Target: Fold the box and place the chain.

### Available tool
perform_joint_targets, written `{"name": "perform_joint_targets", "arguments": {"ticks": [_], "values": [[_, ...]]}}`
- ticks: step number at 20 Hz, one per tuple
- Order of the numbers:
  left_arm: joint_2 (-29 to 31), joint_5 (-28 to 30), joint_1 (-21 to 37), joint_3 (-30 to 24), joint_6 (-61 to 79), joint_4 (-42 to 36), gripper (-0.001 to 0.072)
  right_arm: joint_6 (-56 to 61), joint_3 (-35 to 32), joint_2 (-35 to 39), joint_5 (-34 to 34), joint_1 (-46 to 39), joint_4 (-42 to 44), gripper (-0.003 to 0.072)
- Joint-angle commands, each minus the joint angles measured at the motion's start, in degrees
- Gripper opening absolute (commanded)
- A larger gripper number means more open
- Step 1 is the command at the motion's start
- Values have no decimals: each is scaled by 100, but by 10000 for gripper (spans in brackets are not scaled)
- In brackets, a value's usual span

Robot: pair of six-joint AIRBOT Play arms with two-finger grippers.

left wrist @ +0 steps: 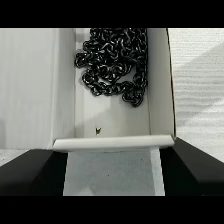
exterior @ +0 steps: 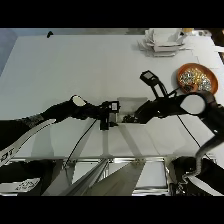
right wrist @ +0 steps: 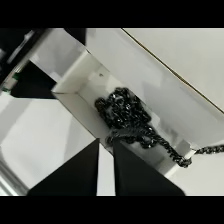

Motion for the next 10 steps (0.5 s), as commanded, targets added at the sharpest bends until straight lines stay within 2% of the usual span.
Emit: {"name": "perform_joint_targets", "arguments": {"ticks": [1, 2, 4, 5, 8, 10], "values": [[0, 2, 0, 0, 2, 0, 205, -7, -76, -437, 85, 7, -96, 141], [0, 0, 0, 0, 2, 0, 205, -9, -15, -409, 212, 7, -105, 159], [0, 2, 0, 0, 2, 0, 205, -7, 378, -367, 490, -50, -223, 269], [0, 0, 0, 0, 2, 0, 205, -7, 658, -363, 597, -160, -236, 287], [0, 0, 0, 0, 2, 2, 205, 55, 1486, -363, 457, -769, -240, 286], [0, 0, 0, 0, 2, 2, 205, 149, 1652, -398, 107, -1263, -240, 241]]}}
